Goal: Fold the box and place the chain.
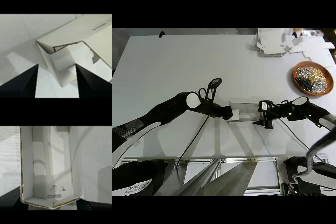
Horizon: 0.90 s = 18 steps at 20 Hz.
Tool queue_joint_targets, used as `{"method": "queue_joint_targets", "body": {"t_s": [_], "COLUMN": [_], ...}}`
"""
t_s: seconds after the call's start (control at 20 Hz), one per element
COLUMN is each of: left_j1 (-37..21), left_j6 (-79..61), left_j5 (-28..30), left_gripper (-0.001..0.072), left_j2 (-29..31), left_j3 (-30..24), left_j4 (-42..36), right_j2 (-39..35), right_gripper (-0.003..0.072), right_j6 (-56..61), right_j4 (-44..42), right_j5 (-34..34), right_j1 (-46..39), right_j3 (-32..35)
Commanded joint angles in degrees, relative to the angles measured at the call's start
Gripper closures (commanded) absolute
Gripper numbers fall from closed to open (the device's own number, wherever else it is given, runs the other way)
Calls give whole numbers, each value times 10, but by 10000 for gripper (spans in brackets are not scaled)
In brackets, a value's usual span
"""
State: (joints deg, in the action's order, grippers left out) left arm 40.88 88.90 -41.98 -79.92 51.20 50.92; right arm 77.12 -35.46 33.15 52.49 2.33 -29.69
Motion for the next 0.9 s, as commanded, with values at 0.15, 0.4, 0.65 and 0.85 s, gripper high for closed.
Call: {"method": "queue_joint_targets", "body": {"t_s": [0.15,0.4,0.65,0.85], "left_j1": [29,48,74,89], "left_j6": [196,318,386,411], "left_j5": [-25,-132,-191,-193], "left_gripper": [200,209,228,305], "left_j2": [-26,-61,-98,-125], "left_j3": [55,115,175,208], "left_j4": [110,210,271,274], "right_j2": [0,0,0,0], "right_gripper": [178,178,178,178], "right_j6": [0,0,0,0], "right_j4": [0,0,0,0], "right_j5": [0,0,0,0], "right_j1": [0,0,0,0], "right_j3": [0,-1,-1,-1]}}
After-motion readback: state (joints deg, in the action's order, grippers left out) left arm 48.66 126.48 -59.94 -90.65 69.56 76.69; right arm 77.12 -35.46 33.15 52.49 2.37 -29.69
